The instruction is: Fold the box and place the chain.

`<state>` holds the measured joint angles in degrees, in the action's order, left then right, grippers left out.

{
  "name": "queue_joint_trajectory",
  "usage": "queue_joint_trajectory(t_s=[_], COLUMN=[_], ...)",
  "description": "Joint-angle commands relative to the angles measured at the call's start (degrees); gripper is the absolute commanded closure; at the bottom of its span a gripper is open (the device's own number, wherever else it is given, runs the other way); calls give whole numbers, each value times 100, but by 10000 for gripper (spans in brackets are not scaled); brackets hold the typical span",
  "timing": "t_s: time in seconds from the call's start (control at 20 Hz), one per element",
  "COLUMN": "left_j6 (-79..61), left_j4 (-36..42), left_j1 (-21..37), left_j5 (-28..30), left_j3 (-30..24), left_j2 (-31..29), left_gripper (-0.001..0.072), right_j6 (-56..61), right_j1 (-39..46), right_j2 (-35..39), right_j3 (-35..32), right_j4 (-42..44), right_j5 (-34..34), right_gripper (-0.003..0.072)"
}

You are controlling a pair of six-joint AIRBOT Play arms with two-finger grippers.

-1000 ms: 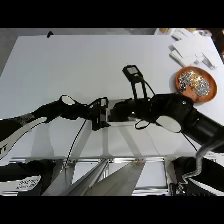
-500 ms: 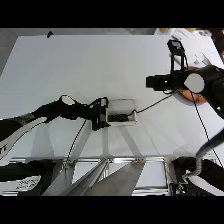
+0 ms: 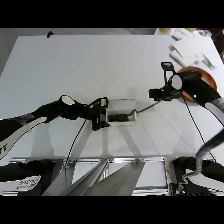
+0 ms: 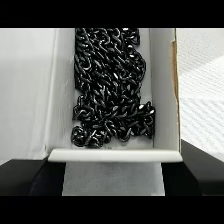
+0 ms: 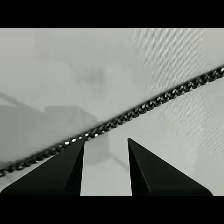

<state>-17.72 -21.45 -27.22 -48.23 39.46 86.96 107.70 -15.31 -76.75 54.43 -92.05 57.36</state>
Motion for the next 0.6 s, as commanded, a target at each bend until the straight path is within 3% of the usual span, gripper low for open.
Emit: queue_joint_trajectory(t_s=[0.0, 0.45, 0.55], left_j6=[-2, -2, -2], left_j4=[0, 0, 0], left_j1=[0, 0, 0], left_j5=[0, 0, 2], left_j3=[-2, -2, -2], left_j2=[0, 0, 0], left_gripper=[603, 603, 603], right_j6=[-17, 155, 155], right_j1=[20, 20, 20], right_j2=[-269, -376, -468], right_j3=[-160, -304, -304], right_j4=[-72, -74, -74], right_j5=[-24, -463, -431], right_gripper=[345, 352, 401])
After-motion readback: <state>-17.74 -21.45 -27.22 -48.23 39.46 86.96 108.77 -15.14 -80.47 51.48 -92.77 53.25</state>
